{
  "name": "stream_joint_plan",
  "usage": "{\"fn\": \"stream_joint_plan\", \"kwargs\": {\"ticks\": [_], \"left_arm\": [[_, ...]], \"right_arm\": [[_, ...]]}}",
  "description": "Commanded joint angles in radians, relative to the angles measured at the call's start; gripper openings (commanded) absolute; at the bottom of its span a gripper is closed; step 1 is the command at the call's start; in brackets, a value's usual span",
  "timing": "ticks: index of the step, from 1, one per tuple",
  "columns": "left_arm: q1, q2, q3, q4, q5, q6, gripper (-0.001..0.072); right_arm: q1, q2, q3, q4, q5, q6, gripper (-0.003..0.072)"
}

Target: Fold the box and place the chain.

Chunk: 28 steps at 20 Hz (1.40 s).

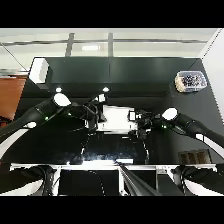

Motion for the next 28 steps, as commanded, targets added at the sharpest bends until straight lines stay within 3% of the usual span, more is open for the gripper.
{"fn": "stream_joint_plan", "kwargs": {"ticks": [1, 5, 8, 9, 12, 16, 23, 28], "left_arm": [[0.044, 0.095, 0.061, 0.279, -0.040, -0.362, 0.0028], [0.159, 0.242, 0.101, 0.559, -0.164, -0.686, 0.0027], [0.291, 0.259, 0.087, 0.740, -0.268, -1.333, 0.0028], [0.344, 0.256, 0.051, 0.730, -0.282, -1.484, 0.0029], [0.429, 0.255, -0.102, 0.547, -0.279, -1.440, 0.0029], [0.426, 0.214, -0.256, 0.123, -0.190, -1.247, 0.0027], [0.270, 0.026, -0.233, -0.014, -0.092, -1.188, 0.0027], [0.227, -0.010, -0.218, -0.058, -0.058, -1.111, 0.0027]], "right_arm": [[0.001, 0.000, 0.000, 0.000, 0.001, 0.001, 0.0191], [0.001, 0.000, 0.000, 0.000, 0.001, 0.001, 0.0192], [0.001, 0.000, 0.000, 0.000, 0.001, 0.001, 0.0192], [0.001, 0.000, 0.000, 0.000, 0.002, 0.000, 0.0192], [0.001, 0.000, 0.000, 0.000, 0.001, 0.000, 0.0192], [0.001, 0.000, 0.000, 0.000, 0.001, 0.000, 0.0192], [0.001, 0.000, 0.000, 0.000, 0.001, 0.001, 0.0192], [0.001, 0.000, 0.000, 0.000, 0.001, 0.001, 0.0191]]}}
